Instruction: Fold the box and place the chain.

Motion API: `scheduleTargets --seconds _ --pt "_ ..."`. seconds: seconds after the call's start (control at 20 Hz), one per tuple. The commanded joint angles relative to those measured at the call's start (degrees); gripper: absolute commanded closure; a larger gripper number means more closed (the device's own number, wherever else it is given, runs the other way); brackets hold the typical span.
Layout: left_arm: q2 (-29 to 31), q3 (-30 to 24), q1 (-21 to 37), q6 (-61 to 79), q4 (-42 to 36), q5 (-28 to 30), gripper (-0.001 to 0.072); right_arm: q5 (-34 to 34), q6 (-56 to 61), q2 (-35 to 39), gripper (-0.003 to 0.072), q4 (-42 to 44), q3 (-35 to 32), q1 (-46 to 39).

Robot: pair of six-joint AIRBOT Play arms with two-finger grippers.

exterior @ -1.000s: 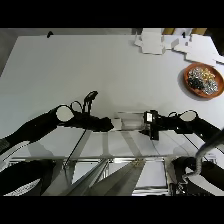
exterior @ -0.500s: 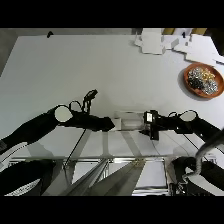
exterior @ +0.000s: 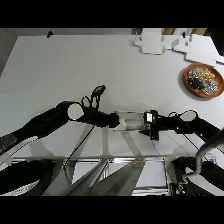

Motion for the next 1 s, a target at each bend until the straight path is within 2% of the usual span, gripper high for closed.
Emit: scheduleTargets --seconds 0.0,0.25,0.5,0.6,0.85,0.95 --pt "-2.69 4.04 -2.25 -7.96 7.41 -2.89 0.0316 0.0 0.02 0.04 0.029 0.0 0.02 -0.02" --pt "-6.8 9.62 -5.53 -19.12 16.83 -8.76 0.0317 0.0 0.02 0.04 0.029 0.0 0.02 -0.02" --pt "-11.65 17.38 -8.02 -30.77 27.91 -17.86 0.0328 0.0 0.02 0.04 0.029 0.0 0.04 -0.02" --pt "-13.77 19.93 -8.81 -33.99 28.85 -18.91 0.037 0.0 0.02 0.04 0.029 0.0 0.04 -0.02" --pt "-21.16 27.82 -11.06 -38.99 28.87 -22.97 0.038 0.0 0.02 0.04 0.029 0.0 0.04 -0.02" --pt "-22.32 28.74 -11.02 -41.53 29.03 -24.74 0.0389 0.0 0.02 0.04 0.029 0.0 0.02 -0.02"
